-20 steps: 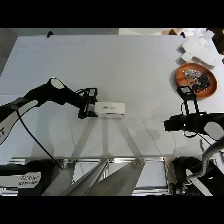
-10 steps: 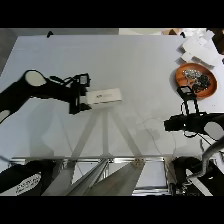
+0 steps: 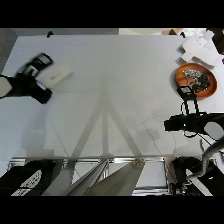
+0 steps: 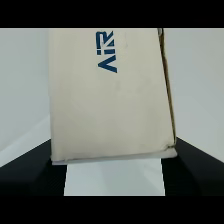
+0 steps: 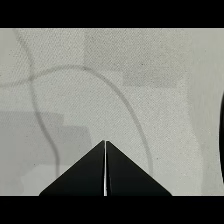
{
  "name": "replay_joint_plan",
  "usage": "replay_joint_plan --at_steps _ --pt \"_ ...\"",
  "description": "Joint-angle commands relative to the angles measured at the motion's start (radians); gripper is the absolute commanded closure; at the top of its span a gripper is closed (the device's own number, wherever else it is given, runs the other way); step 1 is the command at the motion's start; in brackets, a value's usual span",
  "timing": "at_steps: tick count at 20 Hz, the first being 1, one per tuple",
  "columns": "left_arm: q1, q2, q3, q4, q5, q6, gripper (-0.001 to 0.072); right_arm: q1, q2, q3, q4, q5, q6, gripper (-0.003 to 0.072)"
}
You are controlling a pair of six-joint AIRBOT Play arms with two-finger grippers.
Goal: Fold the box and place the chain.
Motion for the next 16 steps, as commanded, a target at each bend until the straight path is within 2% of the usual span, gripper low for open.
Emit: replay_joint_plan --at_steps 1,3,5,8,12,16 --pt "0.175 0.013 0.0 -0.102 0.225 -0.181 0.0701 -0.001 0.001 0.001 0.0 0.0 0.0 0.0674" --pt "0.285 0.011 -0.027 -0.262 0.397 -0.191 0.0701 -0.001 0.001 0.001 0.0 0.0 0.0 0.0674" --pt "0.366 -0.008 -0.067 -0.339 0.509 -0.19 0.07 -0.001 0.001 0.001 0.0 0.0 0.0 0.0674" --pt "0.421 -0.082 -0.099 -0.322 0.558 -0.189 0.0699 -0.001 0.001 0.001 0.0 0.0 0.0 0.0674" --pt "0.421 -0.247 -0.106 -0.322 0.633 -0.185 0.0699 -0.001 0.001 0.001 0.0 0.0 0.0 0.0674" --pt "0.421 -0.38 -0.106 -0.322 0.609 -0.082 0.0692 -0.001 0.001 0.001 0.0 0.0 0.0 0.0674"
